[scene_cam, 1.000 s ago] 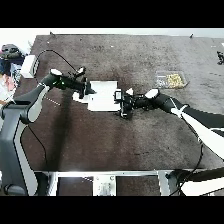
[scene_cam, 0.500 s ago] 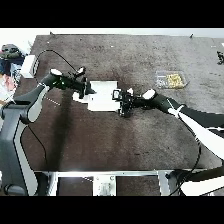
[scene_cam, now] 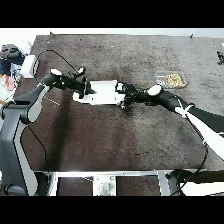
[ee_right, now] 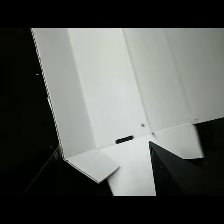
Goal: Fold the box and place the chain.
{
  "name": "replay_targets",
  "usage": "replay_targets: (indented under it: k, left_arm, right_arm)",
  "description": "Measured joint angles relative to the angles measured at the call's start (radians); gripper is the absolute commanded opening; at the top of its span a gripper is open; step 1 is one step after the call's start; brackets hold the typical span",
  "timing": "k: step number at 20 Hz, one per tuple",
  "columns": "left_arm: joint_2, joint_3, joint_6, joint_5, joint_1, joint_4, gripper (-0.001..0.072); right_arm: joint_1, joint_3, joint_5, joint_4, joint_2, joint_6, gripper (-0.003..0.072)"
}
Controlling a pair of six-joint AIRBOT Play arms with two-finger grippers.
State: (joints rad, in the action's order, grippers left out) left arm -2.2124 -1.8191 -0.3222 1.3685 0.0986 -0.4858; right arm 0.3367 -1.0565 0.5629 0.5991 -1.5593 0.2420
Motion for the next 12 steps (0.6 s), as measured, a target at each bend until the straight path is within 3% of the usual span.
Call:
replay_targets:
  k: [12]
  left_arm:
    - [0.000, 0.000, 0.000, 0.000, 0.000, 0.000, 0.0012]
  right_arm:
    - [-0.055, -0.167, 0.108, 0.009, -0.093, -0.003, 0.0622]
